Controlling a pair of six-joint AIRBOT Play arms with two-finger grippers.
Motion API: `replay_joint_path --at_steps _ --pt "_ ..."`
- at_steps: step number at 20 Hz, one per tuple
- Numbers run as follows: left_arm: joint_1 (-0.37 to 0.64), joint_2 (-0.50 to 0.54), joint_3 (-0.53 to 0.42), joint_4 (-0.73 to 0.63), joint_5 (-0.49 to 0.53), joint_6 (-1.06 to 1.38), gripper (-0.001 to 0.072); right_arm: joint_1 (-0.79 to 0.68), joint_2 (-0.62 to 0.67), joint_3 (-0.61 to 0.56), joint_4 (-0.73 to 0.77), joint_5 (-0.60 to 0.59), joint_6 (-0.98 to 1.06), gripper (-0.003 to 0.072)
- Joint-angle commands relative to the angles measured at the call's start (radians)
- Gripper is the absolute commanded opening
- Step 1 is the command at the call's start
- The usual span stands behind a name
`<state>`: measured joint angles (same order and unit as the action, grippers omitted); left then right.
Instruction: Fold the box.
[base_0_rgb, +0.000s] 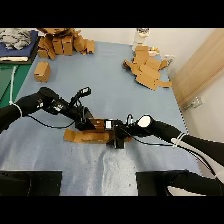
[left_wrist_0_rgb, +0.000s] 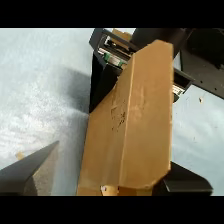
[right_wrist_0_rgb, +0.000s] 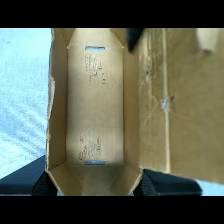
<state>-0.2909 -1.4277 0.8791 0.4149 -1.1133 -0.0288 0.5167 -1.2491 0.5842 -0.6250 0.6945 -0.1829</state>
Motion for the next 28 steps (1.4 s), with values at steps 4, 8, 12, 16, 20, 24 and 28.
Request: replay_joint_path --at_steps 4,8,12,16,20,24,28 --pt "0.051 0.123 0.059 0.52 -0.016 -0.474 0.0691 0.001 0.001 0.0 0.0 0.0 0.0 0.0577" --pt "0.036 0.164 0.051 0.601 -0.29 -0.885 0.001 0.001 0.001 0.0 0.0 0.002 0.0 0.0577" --pt "-0.091 0.159 0.048 0.203 -0.224 -0.877 0.0011 0.001 0.003 0.0 0.0 0.001 0.0 0.0578" --pt "-0.115 0.075 0.124 0.157 -0.038 -0.933 0.0011 0.001 0.003 0.0 0.0 0.001 0.0 0.0577" --pt "-0.09 -0.007 0.169 0.158 0.074 -0.976 0.0011 0.001 0.003 0.0 -0.001 -0.005 0.0 0.0577" --pt "-0.089 -0.091 0.169 0.176 0.072 -1.02 0.0011 0.001 0.003 0.0 0.0 -0.005 0.0 0.0577" --pt "-0.088 -0.163 0.169 0.229 0.058 -1.102 0.0011 0.001 0.003 0.0 -0.001 -0.005 0.0 0.0577"
